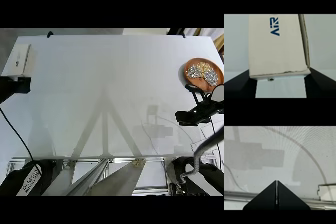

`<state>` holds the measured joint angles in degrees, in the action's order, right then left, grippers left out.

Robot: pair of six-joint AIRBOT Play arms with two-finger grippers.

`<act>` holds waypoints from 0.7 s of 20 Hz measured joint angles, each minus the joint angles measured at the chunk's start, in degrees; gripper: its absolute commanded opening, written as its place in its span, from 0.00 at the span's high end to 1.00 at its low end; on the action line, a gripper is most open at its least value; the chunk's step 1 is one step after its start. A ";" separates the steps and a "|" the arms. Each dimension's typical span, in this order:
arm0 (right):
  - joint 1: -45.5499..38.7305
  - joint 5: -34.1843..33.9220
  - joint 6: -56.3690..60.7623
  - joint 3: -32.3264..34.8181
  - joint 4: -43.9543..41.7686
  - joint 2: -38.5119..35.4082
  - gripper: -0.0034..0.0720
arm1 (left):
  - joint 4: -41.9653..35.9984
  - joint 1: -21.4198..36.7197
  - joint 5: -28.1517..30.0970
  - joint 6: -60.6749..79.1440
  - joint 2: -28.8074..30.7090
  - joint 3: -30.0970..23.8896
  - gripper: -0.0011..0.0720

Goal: Fold the box and place the chain.

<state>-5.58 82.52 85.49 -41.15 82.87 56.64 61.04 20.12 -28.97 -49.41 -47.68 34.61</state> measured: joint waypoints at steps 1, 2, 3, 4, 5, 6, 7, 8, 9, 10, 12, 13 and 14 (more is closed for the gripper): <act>0.00 0.00 0.00 0.00 0.00 0.00 0.94 | 2.93 1.44 -1.92 -2.71 -0.76 -0.09 0.98; 0.00 0.02 0.00 0.00 0.02 0.00 0.94 | 5.57 2.80 -4.11 -4.94 -1.70 -0.17 0.98; 0.00 0.00 0.00 0.00 0.02 0.00 0.94 | 7.48 3.87 -6.16 -6.49 -2.62 -0.24 0.98; 0.00 0.00 0.00 0.00 0.00 0.00 0.94 | 9.11 4.81 -8.22 -7.91 -3.52 -0.28 0.98; 0.00 0.00 0.00 0.00 0.02 0.00 0.94 | 10.38 5.42 -9.84 -9.09 -4.20 -0.31 0.98; 0.00 0.00 0.00 0.00 0.02 0.00 0.94 | 11.41 5.90 -11.45 -10.08 -4.74 -0.33 0.98; 0.00 0.00 0.00 0.00 0.02 0.00 0.94 | 12.15 6.21 -12.76 -10.84 -5.11 -0.33 0.98; 0.00 0.02 0.00 0.00 0.00 0.00 0.94 | 12.87 6.47 -13.73 -11.50 -5.40 -0.33 0.98; 0.00 0.00 0.00 0.00 0.02 0.00 0.94 | 13.46 6.64 -14.43 -12.04 -5.57 -0.33 0.98; 0.00 0.00 0.00 0.00 0.02 0.00 0.94 | 14.05 6.75 -15.10 -12.39 -5.77 -0.33 0.98; 0.00 0.00 0.00 0.00 0.00 0.00 0.94 | 15.39 6.93 -15.74 -12.81 -6.03 -0.33 0.98; 0.00 0.00 -0.02 0.00 0.02 0.00 0.94 | 15.78 6.97 -15.89 -12.72 -6.16 -0.35 0.98; 0.00 0.02 -0.02 0.00 0.00 0.00 0.94 | 16.00 6.95 -15.96 -11.87 -6.27 -0.39 0.98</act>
<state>-5.58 82.54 85.47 -41.15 82.87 56.64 77.03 27.07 -44.93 -61.28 -53.95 34.22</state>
